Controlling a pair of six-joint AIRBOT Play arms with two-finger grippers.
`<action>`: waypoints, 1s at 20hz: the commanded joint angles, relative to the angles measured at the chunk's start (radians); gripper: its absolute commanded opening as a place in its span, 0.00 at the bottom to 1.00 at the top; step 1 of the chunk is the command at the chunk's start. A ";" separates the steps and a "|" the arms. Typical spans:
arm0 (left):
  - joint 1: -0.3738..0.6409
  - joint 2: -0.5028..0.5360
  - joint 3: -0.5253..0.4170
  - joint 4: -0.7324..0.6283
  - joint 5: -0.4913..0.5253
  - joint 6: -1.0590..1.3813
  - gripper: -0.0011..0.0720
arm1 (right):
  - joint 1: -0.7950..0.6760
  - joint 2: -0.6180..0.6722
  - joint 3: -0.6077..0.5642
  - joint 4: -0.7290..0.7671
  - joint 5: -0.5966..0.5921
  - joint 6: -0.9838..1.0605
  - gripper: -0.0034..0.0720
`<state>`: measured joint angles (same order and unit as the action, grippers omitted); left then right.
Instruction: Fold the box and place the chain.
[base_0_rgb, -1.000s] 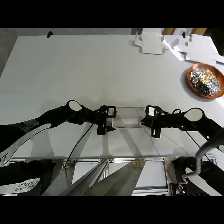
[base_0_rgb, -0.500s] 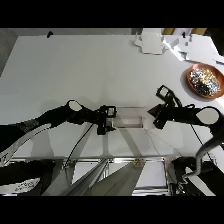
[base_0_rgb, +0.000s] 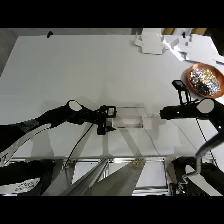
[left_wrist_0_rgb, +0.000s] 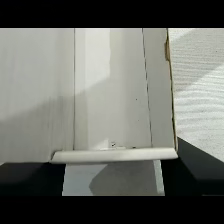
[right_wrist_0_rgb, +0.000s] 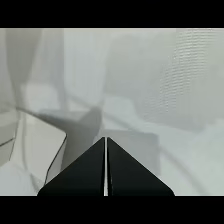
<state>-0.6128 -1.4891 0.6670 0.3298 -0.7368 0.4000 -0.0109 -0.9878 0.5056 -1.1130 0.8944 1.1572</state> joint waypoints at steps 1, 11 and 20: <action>0.000 0.001 0.000 0.000 0.000 0.000 0.16 | -0.007 -0.090 -0.033 0.066 0.048 0.049 0.06; 0.000 0.001 0.000 0.000 0.000 0.000 0.16 | 0.160 -0.058 -0.053 0.171 0.035 0.016 0.06; 0.000 0.001 0.000 0.000 0.000 0.000 0.16 | 0.159 0.063 -0.053 0.299 0.078 0.015 0.28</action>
